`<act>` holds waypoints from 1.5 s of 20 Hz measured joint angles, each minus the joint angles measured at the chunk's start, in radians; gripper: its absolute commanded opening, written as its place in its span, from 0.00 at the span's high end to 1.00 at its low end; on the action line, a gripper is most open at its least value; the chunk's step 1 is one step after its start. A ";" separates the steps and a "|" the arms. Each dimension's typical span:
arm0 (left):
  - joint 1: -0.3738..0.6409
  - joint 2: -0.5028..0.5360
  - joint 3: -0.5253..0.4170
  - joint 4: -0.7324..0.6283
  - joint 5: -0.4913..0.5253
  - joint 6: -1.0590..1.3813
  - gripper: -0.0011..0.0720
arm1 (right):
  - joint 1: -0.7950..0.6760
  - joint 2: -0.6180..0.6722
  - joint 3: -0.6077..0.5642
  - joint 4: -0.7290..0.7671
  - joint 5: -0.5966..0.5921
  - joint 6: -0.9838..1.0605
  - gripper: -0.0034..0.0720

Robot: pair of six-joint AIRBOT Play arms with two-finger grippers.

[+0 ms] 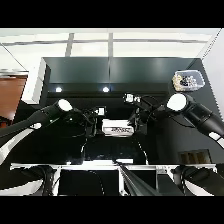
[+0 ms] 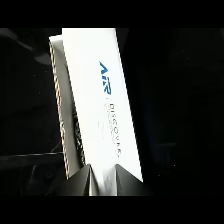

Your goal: Fold the box and place the chain.

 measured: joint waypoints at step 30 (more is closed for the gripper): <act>0.000 0.000 0.000 0.000 0.001 0.000 0.51 | 0.000 0.000 -0.016 -0.006 0.017 0.019 0.71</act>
